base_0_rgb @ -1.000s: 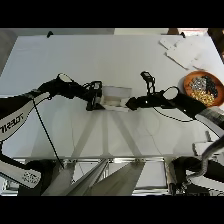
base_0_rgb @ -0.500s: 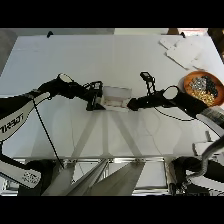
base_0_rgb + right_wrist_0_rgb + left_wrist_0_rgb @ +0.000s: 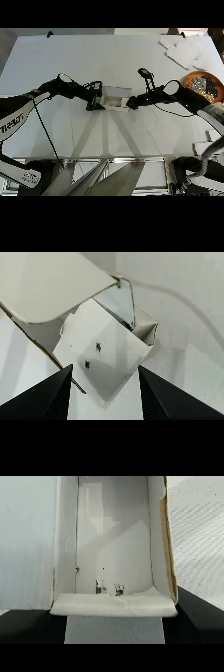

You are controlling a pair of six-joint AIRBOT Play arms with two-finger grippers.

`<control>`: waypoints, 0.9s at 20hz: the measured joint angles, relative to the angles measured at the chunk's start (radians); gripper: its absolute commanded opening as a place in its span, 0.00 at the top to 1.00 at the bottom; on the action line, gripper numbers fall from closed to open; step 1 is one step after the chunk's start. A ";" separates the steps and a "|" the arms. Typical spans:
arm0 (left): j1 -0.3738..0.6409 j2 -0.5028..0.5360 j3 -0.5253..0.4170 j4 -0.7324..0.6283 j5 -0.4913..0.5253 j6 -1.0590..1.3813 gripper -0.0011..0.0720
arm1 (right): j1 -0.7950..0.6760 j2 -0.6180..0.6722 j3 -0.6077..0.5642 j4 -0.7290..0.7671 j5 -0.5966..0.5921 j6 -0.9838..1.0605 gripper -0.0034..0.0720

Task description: Fold the box and place the chain.

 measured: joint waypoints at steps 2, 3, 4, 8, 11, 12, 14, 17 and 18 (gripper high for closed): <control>0.000 0.000 0.000 0.000 0.000 0.000 0.47 | 0.013 0.000 0.005 -0.016 -0.018 0.024 0.38; 0.000 0.000 0.000 0.000 0.000 0.000 0.47 | 0.021 0.000 0.006 -0.031 -0.034 0.044 0.38; 0.000 0.000 0.000 0.000 0.000 0.000 0.47 | 0.032 0.000 0.008 -0.056 -0.052 0.077 0.38; 0.000 0.000 0.000 0.000 0.000 0.000 0.47 | 0.066 0.000 0.010 -0.169 -0.098 0.228 0.38; 0.000 0.000 0.000 0.000 0.000 0.000 0.47 | 0.087 0.000 0.010 -0.226 -0.119 0.316 0.38; 0.000 0.000 0.000 0.000 0.000 0.000 0.47 | 0.094 0.000 0.010 -0.240 -0.127 0.339 0.38; 0.000 0.000 0.000 0.000 0.000 0.000 0.47 | 0.109 -0.002 0.011 -0.262 -0.145 0.378 0.38; 0.000 0.000 0.000 0.000 0.000 0.000 0.47 | 0.130 -0.020 0.021 -0.282 -0.153 0.420 0.38; 0.000 0.000 0.000 0.000 -0.001 0.000 0.47 | 0.137 -0.028 0.027 -0.291 -0.153 0.437 0.38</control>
